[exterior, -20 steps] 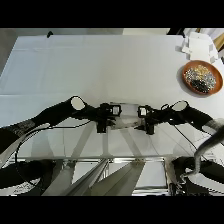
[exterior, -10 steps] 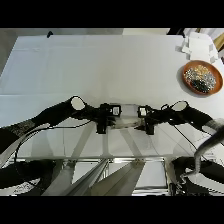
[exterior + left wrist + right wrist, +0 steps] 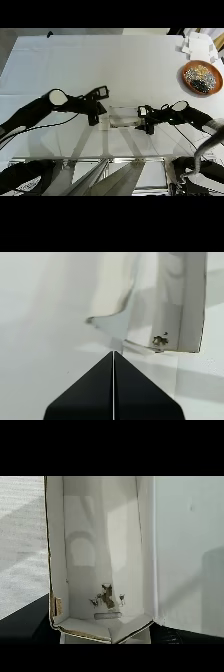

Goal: Fold the box and place the chain.

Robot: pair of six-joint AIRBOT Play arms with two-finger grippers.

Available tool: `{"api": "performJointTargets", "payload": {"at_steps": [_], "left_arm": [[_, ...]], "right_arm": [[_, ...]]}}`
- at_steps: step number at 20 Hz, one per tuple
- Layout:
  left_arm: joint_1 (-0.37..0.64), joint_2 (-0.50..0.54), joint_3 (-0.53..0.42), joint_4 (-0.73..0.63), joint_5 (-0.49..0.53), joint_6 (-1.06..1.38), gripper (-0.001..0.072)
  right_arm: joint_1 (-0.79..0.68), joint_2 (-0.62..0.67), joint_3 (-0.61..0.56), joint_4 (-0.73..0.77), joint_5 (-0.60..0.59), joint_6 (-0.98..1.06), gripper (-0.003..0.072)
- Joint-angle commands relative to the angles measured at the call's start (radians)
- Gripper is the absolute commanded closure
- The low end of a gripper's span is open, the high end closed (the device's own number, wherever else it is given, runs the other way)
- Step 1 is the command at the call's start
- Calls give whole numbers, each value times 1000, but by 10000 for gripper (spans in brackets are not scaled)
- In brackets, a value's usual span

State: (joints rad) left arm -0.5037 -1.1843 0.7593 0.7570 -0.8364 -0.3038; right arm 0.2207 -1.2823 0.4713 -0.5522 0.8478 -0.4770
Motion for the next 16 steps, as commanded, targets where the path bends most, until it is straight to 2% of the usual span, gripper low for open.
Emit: {"api": "performJointTargets", "payload": {"at_steps": [1, 3, 5, 8, 11, 16], "left_arm": [[105, 135, 0, 30, -67, -175, 706], [180, 182, 0, 89, -140, -334, 706], [246, 179, -16, 162, -201, -513, 707], [313, 145, -123, 119, -174, -618, 706], [307, 73, -206, -9, -152, -620, 706], [235, -114, -208, -124, -108, -621, 707]], "right_arm": [[0, 0, 0, 0, 2, 1, 327], [0, 0, 0, 0, 2, 1, 327], [0, 0, 0, 0, 2, 1, 327], [0, 0, 0, 0, 2, 1, 328], [0, 0, 0, 0, 2, 1, 327], [0, 0, 0, 0, 2, 1, 327]]}}
